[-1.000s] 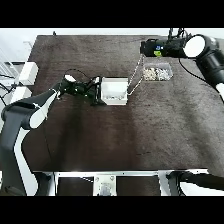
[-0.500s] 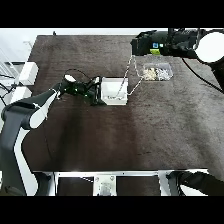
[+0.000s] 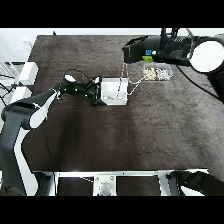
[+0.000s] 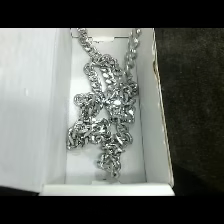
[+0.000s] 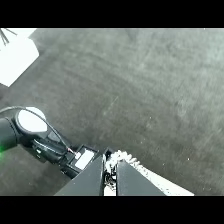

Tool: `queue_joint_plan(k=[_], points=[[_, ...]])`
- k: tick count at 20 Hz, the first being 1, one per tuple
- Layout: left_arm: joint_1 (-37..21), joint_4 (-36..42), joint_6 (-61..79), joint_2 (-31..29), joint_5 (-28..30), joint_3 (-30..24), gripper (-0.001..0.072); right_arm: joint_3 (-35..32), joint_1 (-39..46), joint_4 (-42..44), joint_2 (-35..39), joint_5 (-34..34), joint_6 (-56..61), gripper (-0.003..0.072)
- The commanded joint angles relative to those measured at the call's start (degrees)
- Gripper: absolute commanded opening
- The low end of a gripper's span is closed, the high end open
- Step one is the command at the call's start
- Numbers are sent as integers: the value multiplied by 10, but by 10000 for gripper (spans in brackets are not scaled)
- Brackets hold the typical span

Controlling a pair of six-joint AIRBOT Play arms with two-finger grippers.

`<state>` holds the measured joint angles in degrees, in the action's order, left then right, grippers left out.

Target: Fold the box and place the chain.

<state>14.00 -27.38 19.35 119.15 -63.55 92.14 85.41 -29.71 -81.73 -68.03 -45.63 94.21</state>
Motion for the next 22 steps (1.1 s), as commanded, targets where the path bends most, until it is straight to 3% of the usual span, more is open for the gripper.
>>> queue_joint_plan(k=[1,5,9,20,21,22], points=[[0,0,0,0,-1,0,579,-50,-3,1,0,41,31,12],[0,0,0,0,-1,0,579,-103,-7,3,-1,86,60,12],[0,0,0,0,-1,0,579,-110,-18,13,-29,103,61,12],[0,0,0,0,-1,0,579,-116,-25,36,-229,137,67,15],[0,0,0,0,-1,0,579,-118,-23,30,-231,137,67,51],[0,0,0,0,-1,0,578,-120,-18,28,-229,136,67,265]])
